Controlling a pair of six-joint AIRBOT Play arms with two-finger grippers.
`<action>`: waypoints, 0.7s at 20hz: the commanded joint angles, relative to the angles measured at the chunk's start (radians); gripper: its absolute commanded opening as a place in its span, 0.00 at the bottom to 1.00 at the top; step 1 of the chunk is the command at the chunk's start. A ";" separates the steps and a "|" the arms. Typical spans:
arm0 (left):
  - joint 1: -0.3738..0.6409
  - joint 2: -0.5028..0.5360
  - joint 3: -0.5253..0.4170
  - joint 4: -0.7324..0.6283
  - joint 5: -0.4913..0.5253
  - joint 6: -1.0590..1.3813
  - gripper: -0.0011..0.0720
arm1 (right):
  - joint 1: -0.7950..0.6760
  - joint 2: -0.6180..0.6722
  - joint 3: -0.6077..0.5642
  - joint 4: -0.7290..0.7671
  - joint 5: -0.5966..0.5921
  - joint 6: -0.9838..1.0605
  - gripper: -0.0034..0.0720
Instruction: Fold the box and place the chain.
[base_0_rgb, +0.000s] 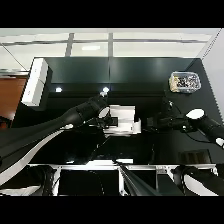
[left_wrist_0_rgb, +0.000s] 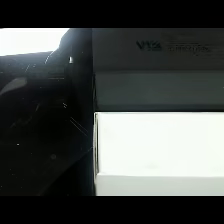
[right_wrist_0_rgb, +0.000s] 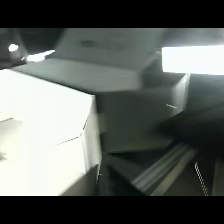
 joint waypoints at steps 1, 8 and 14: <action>0.001 0.000 0.001 0.000 0.000 0.000 0.05 | 0.005 -0.003 0.076 0.017 0.062 -0.034 0.86; 0.001 0.000 0.001 0.001 0.005 0.000 0.05 | 0.102 -0.003 0.096 -0.008 0.054 0.035 0.76; 0.001 0.000 0.001 0.001 0.005 0.000 0.05 | 0.256 -0.003 0.155 -0.148 -0.041 0.187 0.76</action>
